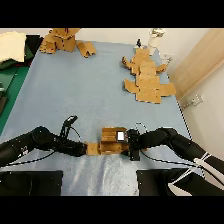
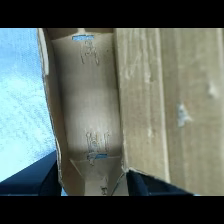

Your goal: Fold the box.

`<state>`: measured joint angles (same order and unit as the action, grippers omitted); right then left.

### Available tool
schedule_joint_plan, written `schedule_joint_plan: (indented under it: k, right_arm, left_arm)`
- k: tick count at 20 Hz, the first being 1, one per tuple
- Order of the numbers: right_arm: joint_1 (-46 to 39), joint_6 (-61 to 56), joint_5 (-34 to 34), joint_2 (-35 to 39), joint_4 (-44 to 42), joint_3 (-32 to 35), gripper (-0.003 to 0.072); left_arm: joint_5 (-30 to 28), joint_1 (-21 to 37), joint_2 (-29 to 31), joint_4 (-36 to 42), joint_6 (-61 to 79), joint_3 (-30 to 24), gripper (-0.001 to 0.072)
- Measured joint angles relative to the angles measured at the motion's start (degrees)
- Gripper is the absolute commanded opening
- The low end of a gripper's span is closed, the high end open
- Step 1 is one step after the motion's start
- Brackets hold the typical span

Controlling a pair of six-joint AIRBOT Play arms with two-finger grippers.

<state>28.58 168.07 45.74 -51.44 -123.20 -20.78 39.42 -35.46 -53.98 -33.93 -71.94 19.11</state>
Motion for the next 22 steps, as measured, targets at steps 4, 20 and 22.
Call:
schedule_joint_plan:
  k: [4, 20, 22]
  right_arm:
    - [0.0, 0.0, 0.0, 0.0, 0.0, 0.0, 0.044]
    - [0.0, 0.0, 0.0, 0.0, 0.0, 0.0, 0.044]
    - [0.0, -0.02, 0.0, 0.0, 0.0, 0.0, 0.044]
  left_arm:
    - [-0.83, -1.46, -0.42, 1.09, 1.05, 1.75, 0.0011]
    - [-1.42, -1.92, -0.55, 1.64, 2.49, 6.03, 0.0511]
    - [-1.44, -1.95, -0.55, 1.7, 2.51, 6.62, 0.0511]
